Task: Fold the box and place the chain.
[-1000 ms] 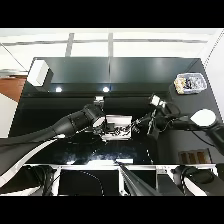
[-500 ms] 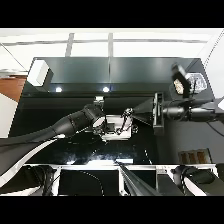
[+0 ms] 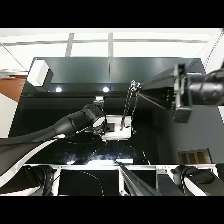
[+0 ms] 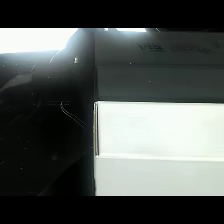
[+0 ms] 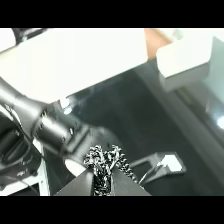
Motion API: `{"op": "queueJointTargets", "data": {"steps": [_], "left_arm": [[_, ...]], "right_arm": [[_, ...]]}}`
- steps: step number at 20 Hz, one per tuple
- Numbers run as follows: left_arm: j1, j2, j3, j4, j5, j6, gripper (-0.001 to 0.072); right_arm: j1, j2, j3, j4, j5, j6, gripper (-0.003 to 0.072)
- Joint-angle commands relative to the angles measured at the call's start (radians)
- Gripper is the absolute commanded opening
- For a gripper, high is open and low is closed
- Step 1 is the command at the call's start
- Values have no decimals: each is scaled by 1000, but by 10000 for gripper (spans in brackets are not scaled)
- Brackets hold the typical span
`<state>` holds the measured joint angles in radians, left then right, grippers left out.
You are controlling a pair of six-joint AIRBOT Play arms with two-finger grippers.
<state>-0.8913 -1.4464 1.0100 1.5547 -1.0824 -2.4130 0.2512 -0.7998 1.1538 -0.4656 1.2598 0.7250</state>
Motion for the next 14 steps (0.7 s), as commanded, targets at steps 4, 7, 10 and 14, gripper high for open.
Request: {"op": "queueJointTargets", "data": {"steps": [4, 7, 10, 14], "left_arm": [[0, 0, 0, -1, 0, 0, 29], [1, 0, 0, -1, 0, 0, 29], [1, 0, 0, 0, 0, 0, 29], [1, 0, 0, 0, 0, 0, 30]], "right_arm": [[26, -22, 21, -83, 26, 151, 49], [88, -61, -105, -86, -10, 159, 49], [112, -114, -214, -90, -36, 158, 49], [112, -167, -306, -193, -90, 158, 49]]}}
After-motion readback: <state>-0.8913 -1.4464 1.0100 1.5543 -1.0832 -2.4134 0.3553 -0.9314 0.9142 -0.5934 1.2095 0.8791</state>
